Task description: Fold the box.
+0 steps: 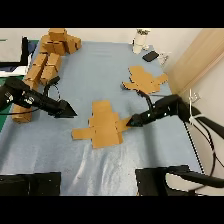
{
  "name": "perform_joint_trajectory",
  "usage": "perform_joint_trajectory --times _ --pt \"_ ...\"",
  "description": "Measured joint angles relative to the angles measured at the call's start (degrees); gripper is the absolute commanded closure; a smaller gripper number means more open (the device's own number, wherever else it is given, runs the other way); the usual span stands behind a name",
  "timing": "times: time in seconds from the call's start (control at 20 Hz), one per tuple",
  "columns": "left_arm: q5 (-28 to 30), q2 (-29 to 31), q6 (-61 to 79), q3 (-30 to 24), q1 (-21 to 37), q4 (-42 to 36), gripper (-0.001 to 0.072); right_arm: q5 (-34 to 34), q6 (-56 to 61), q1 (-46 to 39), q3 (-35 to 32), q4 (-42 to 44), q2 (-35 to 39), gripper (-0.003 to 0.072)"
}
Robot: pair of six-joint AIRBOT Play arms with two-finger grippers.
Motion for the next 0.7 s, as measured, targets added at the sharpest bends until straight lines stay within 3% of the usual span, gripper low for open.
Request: perform_joint_trajectory --times 0.1,0.15,0.2,0.25,0.5,0.7 --pt "2.14 0.00 2.05 -2.32 0.70 -0.92 0.0377 3.28 0.07 2.99 -5.16 0.74 3.41 0.0685" --pt "3.21 0.00 2.97 -3.23 0.98 -1.16 0.0343 4.85 0.28 4.50 -7.28 0.85 5.03 0.0685" --pt "4.07 0.00 3.87 -4.04 1.03 -1.38 0.0247 6.40 0.81 6.01 -9.09 0.98 6.71 0.0685" --pt "4.90 -0.02 4.61 -4.74 1.14 -1.77 0.0233 7.85 1.36 7.56 -10.60 1.11 8.52 0.0685" --pt "9.62 -0.48 6.69 -6.82 0.70 -2.45 0.0232 13.38 3.43 12.52 -13.97 1.29 15.72 0.0685" --pt "12.22 -2.67 7.50 -7.26 -2.82 -3.26 0.0232 14.69 4.17 13.62 -14.58 1.29 17.51 0.0685"
